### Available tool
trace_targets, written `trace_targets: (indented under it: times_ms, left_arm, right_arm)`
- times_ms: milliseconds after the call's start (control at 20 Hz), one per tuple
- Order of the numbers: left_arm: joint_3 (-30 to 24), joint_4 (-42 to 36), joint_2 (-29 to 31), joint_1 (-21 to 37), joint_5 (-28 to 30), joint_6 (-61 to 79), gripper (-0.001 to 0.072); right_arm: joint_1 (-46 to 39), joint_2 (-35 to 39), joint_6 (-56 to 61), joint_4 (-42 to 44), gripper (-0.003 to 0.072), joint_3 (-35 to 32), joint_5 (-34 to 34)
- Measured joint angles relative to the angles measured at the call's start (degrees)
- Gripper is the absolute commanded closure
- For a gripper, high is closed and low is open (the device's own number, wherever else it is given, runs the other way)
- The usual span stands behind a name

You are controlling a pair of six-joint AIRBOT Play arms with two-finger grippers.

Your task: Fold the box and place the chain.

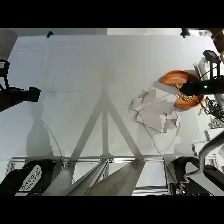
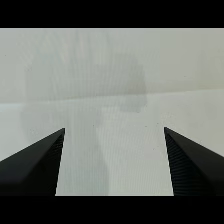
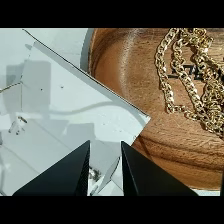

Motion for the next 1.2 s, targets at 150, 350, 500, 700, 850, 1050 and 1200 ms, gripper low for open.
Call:
trace_targets:
  times_ms: [150, 350, 500, 700, 850, 1050, 1200]
  left_arm:
    - [0.00, 0.00, 0.00, 0.00, -0.02, 0.00, 0.0014]
    - [0.00, 0.00, -0.02, 0.00, -0.13, 0.00, 0.0014]
    - [0.00, 0.00, -0.02, 0.00, -0.13, 0.00, 0.0014]
    - [0.00, 0.02, -0.02, 0.02, -0.15, 0.00, 0.0014]
    - [0.00, 0.02, -0.02, 0.00, -0.13, 0.00, 0.0014]
    - [-0.02, 0.02, -0.02, 0.00, -0.13, 0.02, 0.0014]
    - [-0.02, 0.02, -0.02, 0.00, -0.13, 0.00, 0.0014]
  right_arm:
    - [0.00, 0.07, 0.00, -0.02, 0.0459, 0.04, -0.07]
    - [0.00, 0.52, -0.02, -0.17, 0.0442, 0.96, -0.13]
    - [0.00, 1.97, -0.04, -1.09, 0.0403, 4.37, 0.44]
    - [0.00, 6.25, 0.00, -2.64, 0.0179, 10.32, 3.82]
    - [0.00, 11.67, 1.44, -3.17, -0.0034, 12.48, 7.50]
    - [0.00, 17.16, 7.17, -4.33, -0.0029, 13.40, 11.93]
    - [0.00, 18.08, 13.66, -7.21, -0.0021, 13.62, 15.52]
